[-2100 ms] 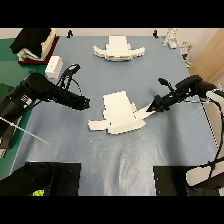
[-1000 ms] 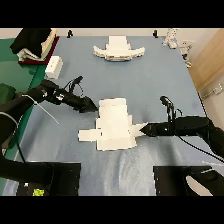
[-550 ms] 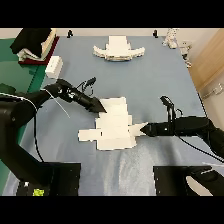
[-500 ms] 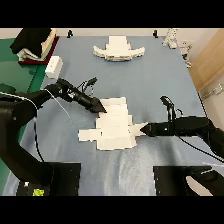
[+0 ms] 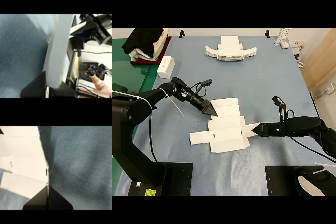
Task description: Fold the box.
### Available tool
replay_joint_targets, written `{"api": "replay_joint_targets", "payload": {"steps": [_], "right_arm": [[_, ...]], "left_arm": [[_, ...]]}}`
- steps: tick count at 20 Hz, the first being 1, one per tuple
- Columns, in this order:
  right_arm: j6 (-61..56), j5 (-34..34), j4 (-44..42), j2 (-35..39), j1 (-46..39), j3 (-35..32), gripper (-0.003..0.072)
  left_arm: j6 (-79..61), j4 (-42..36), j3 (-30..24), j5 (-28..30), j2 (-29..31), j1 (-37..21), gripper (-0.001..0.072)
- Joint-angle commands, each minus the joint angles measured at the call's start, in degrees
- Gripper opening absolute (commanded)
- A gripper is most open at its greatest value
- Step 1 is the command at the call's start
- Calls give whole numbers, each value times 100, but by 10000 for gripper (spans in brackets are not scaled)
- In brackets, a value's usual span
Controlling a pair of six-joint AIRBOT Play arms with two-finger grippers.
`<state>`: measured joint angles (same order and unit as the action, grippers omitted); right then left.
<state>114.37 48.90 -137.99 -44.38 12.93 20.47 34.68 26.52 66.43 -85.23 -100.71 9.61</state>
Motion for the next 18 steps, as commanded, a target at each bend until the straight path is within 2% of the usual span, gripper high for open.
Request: {"api": "replay_joint_targets", "payload": {"steps": [1,5,6,7,8,12,15,18], "right_arm": [[-17,-4,22,4,4,-2,2],[-17,-46,221,4,4,4,14],[-13,-55,332,7,0,7,44],[-15,-72,568,4,0,31,233],[-17,-109,861,7,0,72,339],[-944,-446,2435,4,0,396,337],[-1952,-452,3635,4,-2,621,337],[-2581,-485,4092,7,-2,831,348]], "left_arm": [[-243,48,11,-61,-7,76,14],[-437,26,11,-31,-7,90,14],[-424,26,11,-83,-7,90,14],[-433,24,13,-70,-4,90,14],[-599,24,39,-39,-7,92,13],[-1550,24,293,13,125,107,11],[-2288,28,269,407,511,212,11],[-2780,28,199,586,807,374,9]]}}
